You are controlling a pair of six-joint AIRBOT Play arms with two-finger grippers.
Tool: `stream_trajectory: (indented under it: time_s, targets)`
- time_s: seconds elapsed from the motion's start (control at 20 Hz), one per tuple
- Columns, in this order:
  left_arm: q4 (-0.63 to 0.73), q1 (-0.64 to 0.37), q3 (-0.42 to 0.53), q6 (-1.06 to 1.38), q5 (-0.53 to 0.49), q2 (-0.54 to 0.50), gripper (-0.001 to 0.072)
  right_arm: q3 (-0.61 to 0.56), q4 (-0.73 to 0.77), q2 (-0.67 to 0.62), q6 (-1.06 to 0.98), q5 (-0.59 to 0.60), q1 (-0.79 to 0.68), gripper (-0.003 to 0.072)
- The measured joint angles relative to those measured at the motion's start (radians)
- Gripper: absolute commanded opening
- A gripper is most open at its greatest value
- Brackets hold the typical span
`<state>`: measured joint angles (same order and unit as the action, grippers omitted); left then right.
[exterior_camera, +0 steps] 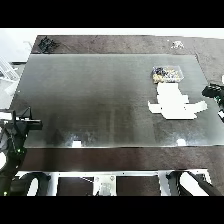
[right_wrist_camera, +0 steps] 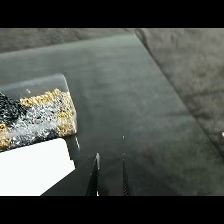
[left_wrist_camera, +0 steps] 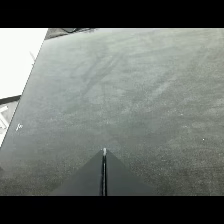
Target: Fold the box and place the chain.
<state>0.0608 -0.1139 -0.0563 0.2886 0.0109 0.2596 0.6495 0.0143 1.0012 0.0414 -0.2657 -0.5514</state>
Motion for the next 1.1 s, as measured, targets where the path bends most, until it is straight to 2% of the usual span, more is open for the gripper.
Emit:
stream_trajectory:
  time_s: [0.05, 0.1, 0.15, 0.35, 0.45, 0.55, 0.65, 0.85, 0.95, 1.1]
  targets:
    - [0.000, 0.000, 0.000, 0.000, 0.000, 0.000, 0.0020, 0.010, -0.024, 0.017, -0.011, -0.045, -0.023, 0.0250]
    - [0.000, 0.000, 0.000, 0.000, 0.000, 0.000, 0.0020, 0.022, -0.077, 0.035, -0.038, -0.083, -0.042, 0.0250]
    - [0.000, 0.000, 0.000, 0.000, 0.000, 0.000, 0.0020, 0.045, -0.163, 0.057, -0.093, -0.125, -0.062, 0.0279]
    - [0.000, 0.000, 0.000, 0.000, 0.000, 0.000, 0.0020, 0.212, -0.669, 0.189, -0.441, -0.339, -0.142, 0.0293]
    - [0.000, 0.000, 0.000, 0.000, 0.000, 0.000, 0.0020, 0.341, -0.872, 0.281, -0.584, -0.493, -0.186, 0.0379]
    - [0.000, 0.000, 0.000, 0.000, 0.000, 0.000, 0.0020, 0.497, -1.005, 0.384, -0.671, -0.671, -0.220, 0.0464]
    - [0.000, 0.000, 0.000, 0.000, 0.000, 0.000, 0.0020, 0.660, -1.081, 0.486, -0.721, -0.843, -0.239, 0.0473]
    - [0.000, 0.000, 0.000, 0.000, 0.000, 0.000, 0.0020, 0.960, -1.134, 0.681, -0.798, -1.143, -0.254, 0.0471]
    - [0.000, 0.000, 0.000, 0.000, 0.000, 0.000, 0.0020, 1.048, -1.139, 0.761, -0.820, -1.235, -0.255, 0.0471]
    - [0.000, 0.000, 0.000, 0.000, 0.000, 0.000, 0.0020, 1.104, -1.141, 0.843, -0.825, -1.303, -0.251, 0.0468]
